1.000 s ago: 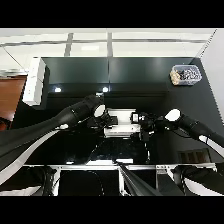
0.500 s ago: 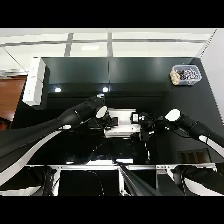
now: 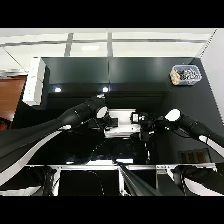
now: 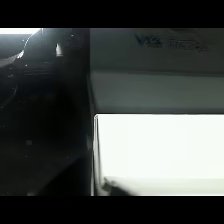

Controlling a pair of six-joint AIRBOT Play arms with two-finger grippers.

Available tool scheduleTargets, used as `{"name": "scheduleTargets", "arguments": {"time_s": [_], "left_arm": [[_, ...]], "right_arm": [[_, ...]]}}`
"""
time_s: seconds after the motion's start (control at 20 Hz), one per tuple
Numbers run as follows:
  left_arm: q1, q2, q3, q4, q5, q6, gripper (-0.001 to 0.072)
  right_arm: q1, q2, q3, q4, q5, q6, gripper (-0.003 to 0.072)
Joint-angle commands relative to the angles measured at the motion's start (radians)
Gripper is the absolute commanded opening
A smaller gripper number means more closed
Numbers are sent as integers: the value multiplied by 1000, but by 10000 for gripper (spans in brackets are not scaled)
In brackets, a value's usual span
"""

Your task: Fold the box and place the chain.

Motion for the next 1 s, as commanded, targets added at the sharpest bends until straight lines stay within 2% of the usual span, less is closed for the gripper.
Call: {"name": "scheduleTargets", "arguments": {"time_s": [0.0, 0.05, 0.1, 0.25, 0.3, 0.4, 0.5, 0.95], "left_arm": [[0, 0, 2, -9, -21, 6, 298], [0, 0, 5, -8, -27, 6, 409], [1, 0, 8, -5, -33, 6, 485], [1, 0, 7, 1, -37, 6, 498], [1, -1, 8, 1, -37, 6, 476], [0, -3, 8, 0, -38, 6, 142], [0, -3, 8, 0, -35, 6, 36], [1, -3, 7, 2, -27, 6, 30]], "right_arm": [[0, 0, 0, 0, 0, -1, 134], [0, 0, 0, 0, 0, -1, 134], [0, 0, 0, 0, 0, -1, 134], [0, 0, 0, 0, 0, -1, 134], [0, 0, 0, 0, 0, -1, 134], [0, 0, 0, 0, 0, -1, 134], [0, 0, 0, 0, 0, -1, 134], [0, 0, 0, 0, 0, -1, 134]]}}
